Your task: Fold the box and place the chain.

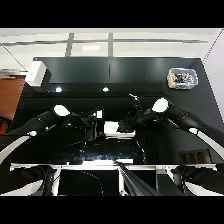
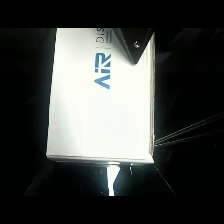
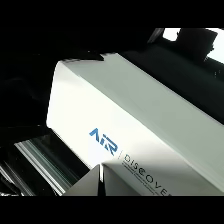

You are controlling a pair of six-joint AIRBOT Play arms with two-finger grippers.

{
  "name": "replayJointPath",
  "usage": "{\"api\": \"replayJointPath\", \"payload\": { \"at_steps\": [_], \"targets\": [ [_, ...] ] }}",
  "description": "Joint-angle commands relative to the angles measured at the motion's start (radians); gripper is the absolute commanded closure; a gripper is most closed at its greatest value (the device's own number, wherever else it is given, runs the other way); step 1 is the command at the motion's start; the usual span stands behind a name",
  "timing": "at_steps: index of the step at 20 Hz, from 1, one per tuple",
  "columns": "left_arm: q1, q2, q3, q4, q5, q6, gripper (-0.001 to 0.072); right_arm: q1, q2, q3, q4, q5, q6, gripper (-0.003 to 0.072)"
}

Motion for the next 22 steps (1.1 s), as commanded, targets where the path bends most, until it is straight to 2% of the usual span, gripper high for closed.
{"api": "replayJointPath", "payload": {
  "at_steps": [1,3,6,7,8,13,16,18,20,22],
  "targets": [
    [0.0,0.0,0.0,0.0,0.0,0.001,0.0226,-0.039,0.054,0.001,-0.001,0.051,-0.011,0.0641],
    [0.0,0.0,0.0,-0.001,0.0,0.001,0.0223,-0.102,0.137,0.001,-0.002,0.09,-0.011,0.0641],
    [0.001,0.0,0.0,-0.001,0.0,0.001,0.0172,-0.232,0.269,0.001,-0.022,0.14,-0.01,0.064],
    [0.002,0.0,0.0,0.0,0.0,0.001,0.0024,-0.274,0.304,0.001,-0.033,0.156,-0.01,0.064],
    [0.006,0.006,0.0,0.008,-0.001,-0.021,-0.0009,-0.321,0.337,0.001,-0.045,0.174,-0.01,0.064],
    [0.032,0.136,0.0,0.189,-0.021,-0.23,-0.0011,-0.492,0.427,0.001,-0.119,0.231,-0.011,0.064],
    [0.03,0.24,0.011,0.194,-0.064,-0.352,-0.001,-0.543,0.432,0.001,-0.158,0.214,-0.011,0.0641],
    [0.01,0.237,0.064,0.23,-0.097,-0.529,-0.0002,-0.552,0.432,0.001,-0.175,0.18,-0.016,0.0641],
    [-0.024,0.201,0.124,0.254,-0.13,-0.553,-0.0002,-0.552,0.432,0.001,-0.19,0.158,-0.019,0.0642],
    [-0.07,0.151,0.179,0.254,-0.117,-0.552,-0.0002,-0.552,0.432,0.001,-0.199,0.155,-0.019,0.0642]
  ]
}}
